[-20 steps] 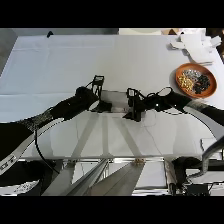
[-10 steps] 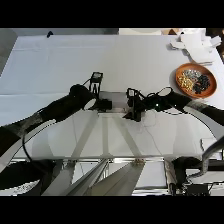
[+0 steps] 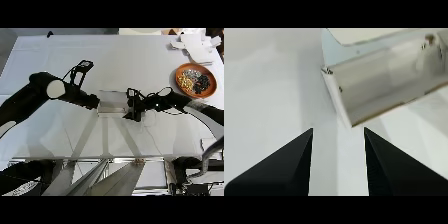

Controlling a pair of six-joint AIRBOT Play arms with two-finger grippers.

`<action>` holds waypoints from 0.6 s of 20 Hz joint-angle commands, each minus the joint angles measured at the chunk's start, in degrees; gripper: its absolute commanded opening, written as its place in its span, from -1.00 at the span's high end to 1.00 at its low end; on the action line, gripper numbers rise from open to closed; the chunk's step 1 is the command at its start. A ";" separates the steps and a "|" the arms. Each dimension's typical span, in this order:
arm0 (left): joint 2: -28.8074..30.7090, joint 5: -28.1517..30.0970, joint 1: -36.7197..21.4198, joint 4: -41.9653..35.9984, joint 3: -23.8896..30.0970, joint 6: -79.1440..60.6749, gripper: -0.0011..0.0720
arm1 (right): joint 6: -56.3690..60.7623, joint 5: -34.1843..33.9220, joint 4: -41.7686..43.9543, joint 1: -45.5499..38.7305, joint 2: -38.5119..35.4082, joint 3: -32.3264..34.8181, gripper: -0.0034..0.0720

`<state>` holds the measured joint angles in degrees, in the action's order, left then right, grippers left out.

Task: Fold the box and place the chain.

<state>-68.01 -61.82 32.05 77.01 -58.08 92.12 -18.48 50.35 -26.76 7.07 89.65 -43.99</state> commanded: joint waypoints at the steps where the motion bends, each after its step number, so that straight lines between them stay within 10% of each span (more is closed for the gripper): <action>1: 0.31 -2.29 -7.39 -11.13 0.44 -31.15 -0.45 | 0.00 0.02 0.02 0.00 0.00 -0.07 -0.46; 2: -0.59 -1.16 -10.05 -14.82 0.79 -40.76 -0.90 | 0.00 0.02 0.02 0.00 0.00 -0.07 -0.46; 12: -17.62 -9.92 -22.69 -40.46 1.70 -109.26 -0.94 | 0.00 0.02 0.02 0.00 0.00 -0.07 -0.46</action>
<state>-80.75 -67.40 11.00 44.80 -56.42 5.54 -18.48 50.35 -26.74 7.07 89.65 -43.99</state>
